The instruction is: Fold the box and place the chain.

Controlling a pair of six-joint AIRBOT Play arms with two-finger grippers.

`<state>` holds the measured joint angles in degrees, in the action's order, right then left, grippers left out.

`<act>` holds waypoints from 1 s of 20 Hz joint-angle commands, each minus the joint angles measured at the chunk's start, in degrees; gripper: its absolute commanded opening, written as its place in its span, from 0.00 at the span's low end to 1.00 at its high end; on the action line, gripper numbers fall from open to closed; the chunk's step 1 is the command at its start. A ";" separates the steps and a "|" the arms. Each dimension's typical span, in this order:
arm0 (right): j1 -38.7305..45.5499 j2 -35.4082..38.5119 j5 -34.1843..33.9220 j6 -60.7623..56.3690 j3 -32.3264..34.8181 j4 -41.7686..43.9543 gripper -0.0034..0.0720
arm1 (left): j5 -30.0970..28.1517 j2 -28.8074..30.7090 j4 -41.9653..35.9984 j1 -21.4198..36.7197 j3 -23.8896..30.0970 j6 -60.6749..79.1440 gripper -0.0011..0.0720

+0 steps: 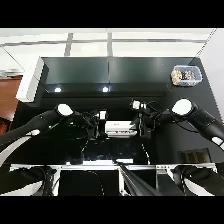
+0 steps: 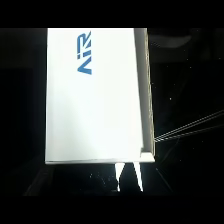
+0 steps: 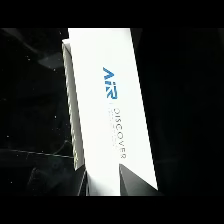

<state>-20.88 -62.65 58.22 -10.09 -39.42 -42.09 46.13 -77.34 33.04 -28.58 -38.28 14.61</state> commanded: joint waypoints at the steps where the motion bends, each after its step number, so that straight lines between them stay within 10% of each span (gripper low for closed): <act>1: -0.07 -0.02 0.22 -0.04 -0.02 -1.27 0.37 | 0.02 -0.02 -0.02 0.00 0.02 -0.09 0.62; 20: -0.04 0.13 0.85 -2.23 2.05 -1.51 0.44 | 0.02 -0.02 -0.02 0.00 0.02 -0.09 0.62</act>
